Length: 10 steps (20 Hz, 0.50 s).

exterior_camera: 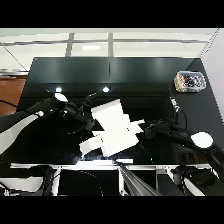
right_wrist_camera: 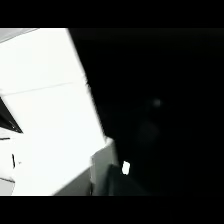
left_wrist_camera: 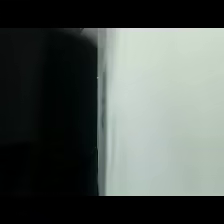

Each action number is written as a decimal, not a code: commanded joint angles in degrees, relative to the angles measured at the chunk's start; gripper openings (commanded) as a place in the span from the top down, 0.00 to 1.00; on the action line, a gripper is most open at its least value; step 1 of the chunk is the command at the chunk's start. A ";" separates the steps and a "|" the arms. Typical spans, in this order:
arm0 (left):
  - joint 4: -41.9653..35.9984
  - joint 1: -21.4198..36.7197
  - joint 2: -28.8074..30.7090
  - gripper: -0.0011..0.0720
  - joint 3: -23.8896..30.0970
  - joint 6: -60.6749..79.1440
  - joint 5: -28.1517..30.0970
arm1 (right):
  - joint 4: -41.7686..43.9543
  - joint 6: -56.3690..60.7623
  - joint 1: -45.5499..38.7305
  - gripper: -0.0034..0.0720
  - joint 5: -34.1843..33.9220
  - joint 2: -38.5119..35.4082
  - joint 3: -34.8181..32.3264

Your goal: Fold the box and place the chain.

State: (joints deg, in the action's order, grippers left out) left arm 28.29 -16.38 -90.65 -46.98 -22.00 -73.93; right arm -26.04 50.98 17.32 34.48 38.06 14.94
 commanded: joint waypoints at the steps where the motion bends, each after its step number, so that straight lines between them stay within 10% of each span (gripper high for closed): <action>1: 0.35 0.02 0.87 0.95 -0.13 0.44 -0.07 | -7.04 4.26 -2.51 0.08 3.15 -0.07 1.22; 5: 6.91 -2.05 8.46 0.96 0.17 0.61 2.93 | -23.63 3.91 -8.59 0.08 19.10 -0.07 11.34; 10: 9.38 -9.92 25.55 0.95 8.83 20.11 25.46 | -32.52 -3.69 -8.85 0.08 26.43 -0.04 18.27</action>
State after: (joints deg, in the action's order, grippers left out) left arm 35.88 -23.03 -72.73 -42.19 -14.35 -60.60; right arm -52.36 51.59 9.19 55.81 38.04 29.93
